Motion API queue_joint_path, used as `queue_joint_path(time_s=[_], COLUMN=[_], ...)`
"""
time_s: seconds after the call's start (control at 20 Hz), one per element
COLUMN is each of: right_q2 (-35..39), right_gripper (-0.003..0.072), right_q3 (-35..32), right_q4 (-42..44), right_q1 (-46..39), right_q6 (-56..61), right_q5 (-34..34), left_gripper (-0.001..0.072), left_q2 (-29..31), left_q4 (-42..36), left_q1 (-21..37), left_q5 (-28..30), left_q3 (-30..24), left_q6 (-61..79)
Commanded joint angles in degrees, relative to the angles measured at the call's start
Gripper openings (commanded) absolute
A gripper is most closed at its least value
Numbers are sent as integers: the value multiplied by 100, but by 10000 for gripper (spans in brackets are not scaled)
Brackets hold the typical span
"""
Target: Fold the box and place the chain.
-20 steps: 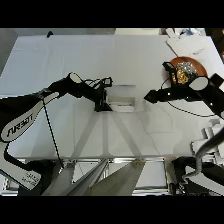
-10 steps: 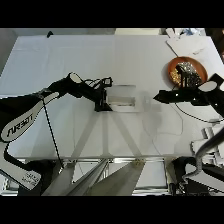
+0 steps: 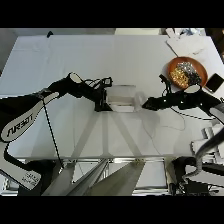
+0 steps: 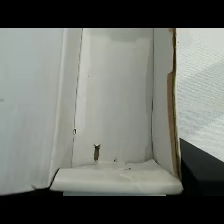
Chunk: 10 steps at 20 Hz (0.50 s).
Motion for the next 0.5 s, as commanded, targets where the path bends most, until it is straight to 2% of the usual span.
queue_joint_path(time_s=[0.0, 0.1, 0.15, 0.2, 0.45], right_q2=[-48, -48, -48, -48, -48], right_gripper=[13, 20, 53, 120, 123], right_q3=[-4, -4, -4, -4, -4], right_q4=[468, 686, 752, 763, 839], right_q1=[48, 48, 48, 48, 48], right_q6=[-365, -529, -570, -581, -570], right_q5=[223, 328, 319, 297, 61], left_gripper=[207, 207, 207, 207, 207], left_q2=[4, 4, 4, 4, 4], left_q4=[2, 0, 2, 2, 2], left_q1=[0, 0, 0, 0, 0], left_q5=[0, 0, 0, 0, 0], left_q3=[-2, -2, -2, -2, -2], left_q6=[0, 0, 0, 0, 0])
